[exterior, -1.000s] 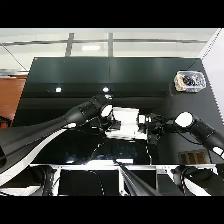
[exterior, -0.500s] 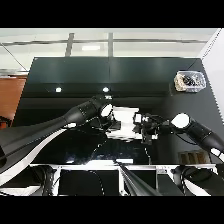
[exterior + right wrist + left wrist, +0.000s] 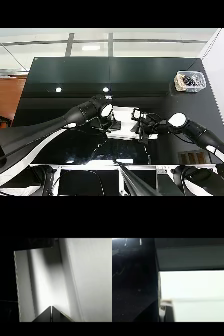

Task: Fold the box and place the chain.

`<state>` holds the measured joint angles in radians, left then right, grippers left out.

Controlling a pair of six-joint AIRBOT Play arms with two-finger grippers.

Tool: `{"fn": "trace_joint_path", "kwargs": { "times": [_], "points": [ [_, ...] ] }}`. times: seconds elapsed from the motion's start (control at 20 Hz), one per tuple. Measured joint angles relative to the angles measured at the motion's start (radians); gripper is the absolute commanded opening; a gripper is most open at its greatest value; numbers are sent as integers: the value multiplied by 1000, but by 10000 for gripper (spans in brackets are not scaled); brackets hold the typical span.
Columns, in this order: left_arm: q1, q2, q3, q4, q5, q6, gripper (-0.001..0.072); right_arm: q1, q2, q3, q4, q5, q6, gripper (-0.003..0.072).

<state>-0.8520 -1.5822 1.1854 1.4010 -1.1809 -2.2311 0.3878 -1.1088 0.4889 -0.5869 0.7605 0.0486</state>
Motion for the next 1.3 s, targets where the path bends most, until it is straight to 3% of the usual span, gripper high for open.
{"fn": "trace_joint_path", "kwargs": {
  "times": [0.05,0.1,0.15,0.2,0.25,0.3,0.35,0.5,0.65,0.85,0.95,1.15,1.3],
  "points": [
    [0,0,0,0,0,1,29,0,-2,0,4,0,14,363],
    [0,0,0,-1,1,2,28,0,-3,0,6,-2,32,361],
    [0,0,0,-1,1,1,28,0,-4,0,6,-2,45,127],
    [0,0,0,-1,0,0,28,0,-4,0,5,-3,58,83],
    [0,0,0,0,0,1,28,0,-5,0,6,-2,67,271],
    [0,0,0,0,0,2,28,0,-5,0,7,-2,71,283],
    [0,0,0,0,1,2,28,0,-5,0,7,0,75,12],
    [0,0,0,0,1,2,28,-5,-5,4,5,4,133,18],
    [0,0,0,-1,3,1,28,-39,5,58,-57,81,359,18],
    [0,0,0,-1,3,2,29,-190,56,206,-285,286,762,18],
    [0,0,0,-1,3,2,28,-304,85,232,-398,315,931,19],
    [0,0,0,-1,2,2,28,-517,110,142,-499,217,1252,18],
    [0,0,0,-1,2,2,28,-585,116,37,-423,187,1343,18]
  ]
}}
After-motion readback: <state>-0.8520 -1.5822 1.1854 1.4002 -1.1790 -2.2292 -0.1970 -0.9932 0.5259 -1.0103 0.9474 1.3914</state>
